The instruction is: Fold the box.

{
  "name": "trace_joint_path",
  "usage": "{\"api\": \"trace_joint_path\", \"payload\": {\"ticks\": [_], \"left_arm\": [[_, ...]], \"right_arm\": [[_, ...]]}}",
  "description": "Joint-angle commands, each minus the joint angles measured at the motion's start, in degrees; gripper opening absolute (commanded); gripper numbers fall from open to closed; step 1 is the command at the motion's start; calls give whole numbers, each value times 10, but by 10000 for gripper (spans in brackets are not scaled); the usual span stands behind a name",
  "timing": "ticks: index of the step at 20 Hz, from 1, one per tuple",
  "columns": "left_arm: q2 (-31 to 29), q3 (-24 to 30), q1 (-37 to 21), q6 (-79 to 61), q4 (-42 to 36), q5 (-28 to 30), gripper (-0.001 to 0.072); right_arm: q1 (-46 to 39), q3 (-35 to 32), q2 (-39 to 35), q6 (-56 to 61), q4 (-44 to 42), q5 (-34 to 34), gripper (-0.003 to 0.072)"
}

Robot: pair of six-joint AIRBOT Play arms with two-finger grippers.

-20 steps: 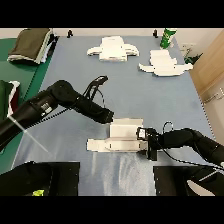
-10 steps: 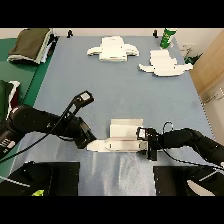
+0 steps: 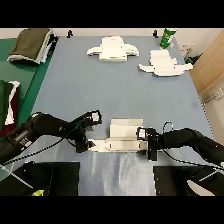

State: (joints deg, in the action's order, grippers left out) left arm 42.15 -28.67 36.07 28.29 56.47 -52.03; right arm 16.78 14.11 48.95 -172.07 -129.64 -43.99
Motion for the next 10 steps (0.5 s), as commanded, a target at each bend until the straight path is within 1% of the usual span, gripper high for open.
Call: {"api": "trace_joint_path", "payload": {"ticks": [1,2,4,7,8,10], "left_arm": [[53,11,0,-111,-71,51,720],[71,11,2,-146,-101,51,720],[97,11,9,-183,-127,50,720],[116,11,22,-185,-129,52,720],[117,11,29,-188,-129,52,672],[117,13,42,-198,-137,56,676]], "right_arm": [[0,0,0,0,0,0,519],[0,0,0,0,0,0,520],[0,0,0,0,0,0,520],[0,0,0,0,0,0,519],[0,0,0,0,0,0,520],[0,0,0,0,0,0,519]]}}
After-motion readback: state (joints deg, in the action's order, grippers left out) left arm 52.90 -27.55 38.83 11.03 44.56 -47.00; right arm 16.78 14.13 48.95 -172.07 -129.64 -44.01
